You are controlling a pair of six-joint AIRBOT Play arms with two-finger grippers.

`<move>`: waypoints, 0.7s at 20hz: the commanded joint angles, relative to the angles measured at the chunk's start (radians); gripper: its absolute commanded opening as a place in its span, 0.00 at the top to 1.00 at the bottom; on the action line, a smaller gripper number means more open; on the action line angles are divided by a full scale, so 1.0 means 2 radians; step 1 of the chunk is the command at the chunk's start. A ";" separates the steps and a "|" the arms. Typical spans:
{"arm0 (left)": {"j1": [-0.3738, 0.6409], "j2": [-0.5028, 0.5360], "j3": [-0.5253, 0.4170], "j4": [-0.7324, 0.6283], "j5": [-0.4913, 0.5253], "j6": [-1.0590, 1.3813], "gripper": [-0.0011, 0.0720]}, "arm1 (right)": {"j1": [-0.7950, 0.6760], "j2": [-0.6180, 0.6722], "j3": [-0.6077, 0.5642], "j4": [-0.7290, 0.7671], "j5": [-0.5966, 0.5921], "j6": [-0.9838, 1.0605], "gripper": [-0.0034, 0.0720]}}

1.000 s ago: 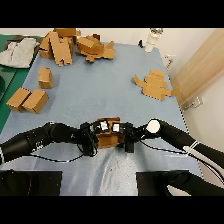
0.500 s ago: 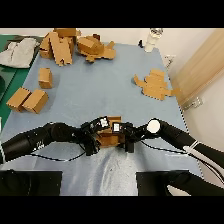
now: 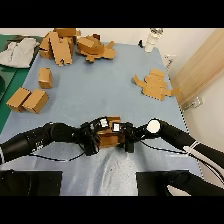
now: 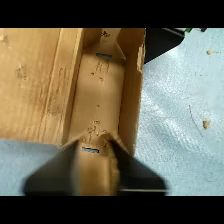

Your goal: Fold the box.

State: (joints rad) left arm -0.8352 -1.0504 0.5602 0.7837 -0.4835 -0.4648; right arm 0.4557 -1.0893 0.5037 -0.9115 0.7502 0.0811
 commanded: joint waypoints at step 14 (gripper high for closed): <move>0.123 0.228 -0.112 0.200 -0.114 -0.652 0.97 | 0.000 0.000 0.000 0.000 0.000 0.000 0.18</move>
